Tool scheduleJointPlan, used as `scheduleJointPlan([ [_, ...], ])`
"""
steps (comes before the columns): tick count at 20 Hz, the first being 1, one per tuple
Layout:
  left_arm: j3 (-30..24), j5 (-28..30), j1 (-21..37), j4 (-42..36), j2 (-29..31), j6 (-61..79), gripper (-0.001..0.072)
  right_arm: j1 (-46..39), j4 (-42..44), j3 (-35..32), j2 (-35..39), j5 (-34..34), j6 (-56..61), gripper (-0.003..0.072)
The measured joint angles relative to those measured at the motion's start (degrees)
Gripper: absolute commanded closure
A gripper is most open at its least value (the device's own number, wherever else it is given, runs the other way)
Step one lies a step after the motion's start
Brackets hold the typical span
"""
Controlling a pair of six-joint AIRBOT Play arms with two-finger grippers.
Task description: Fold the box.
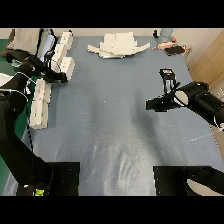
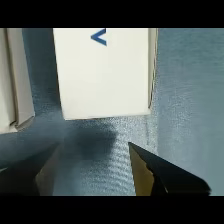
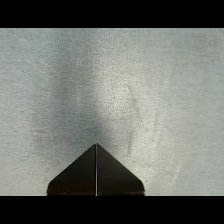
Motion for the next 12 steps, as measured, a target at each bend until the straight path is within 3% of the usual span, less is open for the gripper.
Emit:
scheduleJointPlan([
  [2,2.73,-4.83,-0.13,0.55,-0.02,-0.48,0.0122,0.00,0.02,0.00,0.00,0.00,-0.02,0.0684],
  [3,4.24,-6.86,-0.26,0.50,0.02,-0.83,0.0449,0.00,0.02,0.00,0.00,0.00,-0.02,0.0684],
  [4,5.57,-8.90,-0.37,0.31,0.02,-1.20,0.0690,0.00,0.02,0.00,0.00,0.00,-0.02,0.0684],
  [8,10.10,-16.37,-0.72,-3.23,0.52,-2.27,0.0700,0.00,0.02,0.04,-0.09,-1.20,-0.02,0.0685],
  [12,11.41,-19.56,-2.62,-5.51,4.76,-1.29,0.0700,-0.02,0.72,1.86,-2.49,-2.08,-0.59,0.0684],
])
